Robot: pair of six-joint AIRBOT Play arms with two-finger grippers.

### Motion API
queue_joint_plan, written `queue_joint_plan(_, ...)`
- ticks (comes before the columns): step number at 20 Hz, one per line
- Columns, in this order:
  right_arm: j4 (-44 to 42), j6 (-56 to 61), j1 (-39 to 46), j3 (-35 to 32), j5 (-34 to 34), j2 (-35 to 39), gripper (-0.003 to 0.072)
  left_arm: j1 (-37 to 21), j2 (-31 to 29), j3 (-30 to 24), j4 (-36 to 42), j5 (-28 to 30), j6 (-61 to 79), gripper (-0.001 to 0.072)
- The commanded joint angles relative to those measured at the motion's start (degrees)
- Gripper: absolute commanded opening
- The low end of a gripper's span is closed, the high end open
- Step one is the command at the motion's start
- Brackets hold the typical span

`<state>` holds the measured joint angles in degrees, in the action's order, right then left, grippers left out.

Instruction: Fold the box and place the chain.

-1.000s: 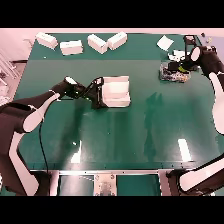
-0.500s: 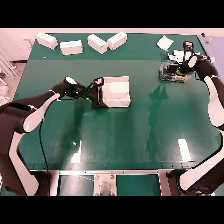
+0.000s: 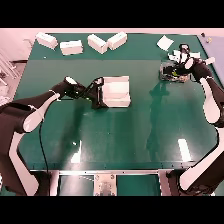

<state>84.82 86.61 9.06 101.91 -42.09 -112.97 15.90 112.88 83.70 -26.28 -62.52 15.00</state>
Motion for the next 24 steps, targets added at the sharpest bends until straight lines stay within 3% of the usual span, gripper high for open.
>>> queue_joint_plan(1,-0.37,-0.35,-0.02,0.9,-0.13,-1.64,0.0228,0.0,-0.02,0.02,0.02,-0.07,0.0,0.0469)
queue_joint_plan(3,0.22,-0.37,-0.04,2.16,0.04,-2.1,0.0017,0.0,-0.02,0.02,0.02,-0.07,0.0,0.0468)
queue_joint_plan(6,1.38,-0.28,-0.48,7.08,-2.03,-1.9,0.0014,0.0,-0.02,0.02,0.02,-0.07,0.0,0.0469)
queue_joint_plan(10,6.32,-0.11,-2.43,16.33,-11.69,-1.22,0.0012,0.0,0.0,0.02,0.17,-0.04,0.0,0.0469)
queue_joint_plan(13,9.53,-0.11,-4.24,16.46,-13.81,2.34,0.0012,0.0,0.0,0.02,0.17,-0.04,0.0,0.0469)
queue_joint_plan(18,15.43,-0.35,-8.68,16.28,-23.96,14.47,0.0012,0.0,0.0,0.02,0.17,-0.07,0.0,0.0469)
queue_joint_plan(24,16.87,-2.82,-18.47,16.11,-25.57,33.77,0.0012,0.0,0.0,0.02,0.17,-0.04,0.0,0.0469)
